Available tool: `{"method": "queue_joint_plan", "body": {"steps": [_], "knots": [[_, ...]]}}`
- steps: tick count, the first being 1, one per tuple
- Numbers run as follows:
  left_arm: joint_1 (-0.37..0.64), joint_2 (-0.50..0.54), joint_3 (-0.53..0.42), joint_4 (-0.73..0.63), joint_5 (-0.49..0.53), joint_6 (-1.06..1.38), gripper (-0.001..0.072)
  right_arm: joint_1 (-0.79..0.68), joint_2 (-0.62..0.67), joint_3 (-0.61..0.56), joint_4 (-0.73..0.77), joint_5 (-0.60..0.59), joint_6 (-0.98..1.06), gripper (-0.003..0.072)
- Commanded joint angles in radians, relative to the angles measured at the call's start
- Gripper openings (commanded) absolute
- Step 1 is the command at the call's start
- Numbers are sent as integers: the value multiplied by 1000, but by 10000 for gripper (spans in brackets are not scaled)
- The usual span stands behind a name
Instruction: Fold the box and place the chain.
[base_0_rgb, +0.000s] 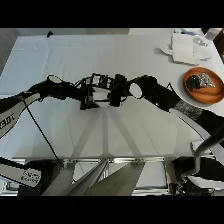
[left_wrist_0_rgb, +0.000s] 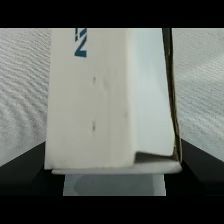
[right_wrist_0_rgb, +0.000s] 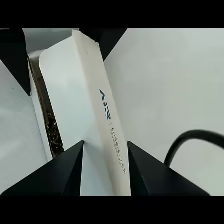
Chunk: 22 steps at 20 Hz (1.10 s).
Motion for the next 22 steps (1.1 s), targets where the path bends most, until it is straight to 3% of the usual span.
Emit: {"method": "queue_joint_plan", "body": {"steps": [1,11,13,17,19,22], "knots": [[1,0,0,1,0,0,393,1,-9,0,-3,3,18,270],[1,0,0,1,0,0,393,2,-48,0,12,77,42,280],[1,0,0,1,0,0,393,13,-48,0,15,116,43,339],[1,0,1,1,0,0,393,24,-48,0,26,111,43,342],[1,0,0,1,0,0,393,24,-46,0,13,112,42,468],[1,0,1,1,0,0,393,24,-18,1,-6,111,39,477]]}}
